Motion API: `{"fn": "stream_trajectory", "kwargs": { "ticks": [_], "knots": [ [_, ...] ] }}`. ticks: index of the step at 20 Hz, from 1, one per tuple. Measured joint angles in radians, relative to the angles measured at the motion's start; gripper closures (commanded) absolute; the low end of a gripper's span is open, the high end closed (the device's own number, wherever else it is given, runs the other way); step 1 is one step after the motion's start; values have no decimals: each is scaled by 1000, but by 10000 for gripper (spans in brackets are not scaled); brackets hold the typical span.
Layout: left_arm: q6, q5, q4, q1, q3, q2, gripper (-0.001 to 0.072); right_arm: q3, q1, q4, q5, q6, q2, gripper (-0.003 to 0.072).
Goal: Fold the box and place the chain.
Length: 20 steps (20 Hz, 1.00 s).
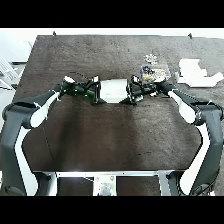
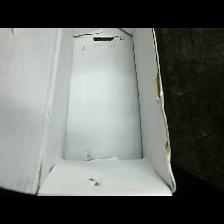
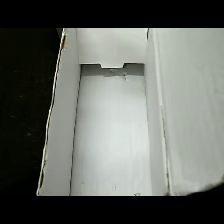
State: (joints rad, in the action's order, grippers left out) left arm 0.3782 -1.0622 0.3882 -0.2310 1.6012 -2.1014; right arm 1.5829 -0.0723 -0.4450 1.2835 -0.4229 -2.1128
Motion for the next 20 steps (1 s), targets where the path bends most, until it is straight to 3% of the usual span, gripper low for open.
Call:
{"fn": "stream_trajectory", "kwargs": {
  "ticks": [20],
  "knots": [
    [-3, 24, 0, 0, 0, 1, 239, 0, -4, 0, 2, 0, 0, 110]
  ]
}}
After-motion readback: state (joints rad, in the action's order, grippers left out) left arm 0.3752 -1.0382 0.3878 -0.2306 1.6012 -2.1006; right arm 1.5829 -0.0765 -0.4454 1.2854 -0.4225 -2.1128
